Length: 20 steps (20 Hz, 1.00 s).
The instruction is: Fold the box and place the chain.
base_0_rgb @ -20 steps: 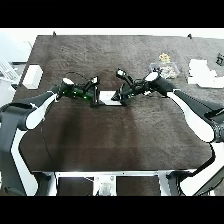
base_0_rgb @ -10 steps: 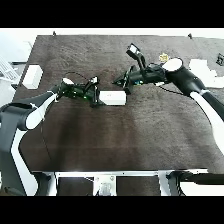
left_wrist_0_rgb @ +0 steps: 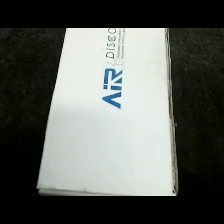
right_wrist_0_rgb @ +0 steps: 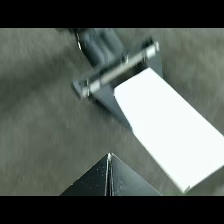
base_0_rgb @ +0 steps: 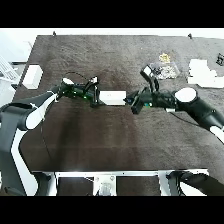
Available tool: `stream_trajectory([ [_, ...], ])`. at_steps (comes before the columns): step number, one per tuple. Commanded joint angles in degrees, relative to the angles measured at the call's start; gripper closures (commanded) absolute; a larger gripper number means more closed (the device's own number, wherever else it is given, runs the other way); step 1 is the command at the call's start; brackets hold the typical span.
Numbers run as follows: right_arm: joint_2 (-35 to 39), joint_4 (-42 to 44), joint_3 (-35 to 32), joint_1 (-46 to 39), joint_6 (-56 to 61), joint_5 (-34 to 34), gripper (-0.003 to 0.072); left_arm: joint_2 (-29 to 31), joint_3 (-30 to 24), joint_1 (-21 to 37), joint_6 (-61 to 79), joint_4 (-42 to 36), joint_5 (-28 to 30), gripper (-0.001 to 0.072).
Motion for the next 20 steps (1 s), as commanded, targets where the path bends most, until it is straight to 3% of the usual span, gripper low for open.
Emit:
stream_trajectory([
  [1,3.96,0.17,-8.11,0.00,1.03,-4.04,0.0683,0.00,0.02,0.00,0.13,-0.11,0.20,0.0294],
  [8,4.17,0.17,-9.20,0.00,1.03,-4.46,0.0682,0.09,0.02,0.00,-1.07,-0.44,-0.31,0.0298],
  [10,4.17,0.17,-9.20,0.00,1.18,-4.44,0.0682,1.25,0.17,0.24,-2.97,0.35,-0.33,0.0690],
  [16,4.17,0.13,-9.20,0.00,1.18,-4.44,0.0682,12.00,-0.66,4.63,-18.27,1.20,3.04,0.0695],
  [20,4.17,0.15,-9.20,0.00,1.16,-4.46,0.0682,23.61,-6.82,11.06,-27.08,1.84,20.50,0.0694],
])
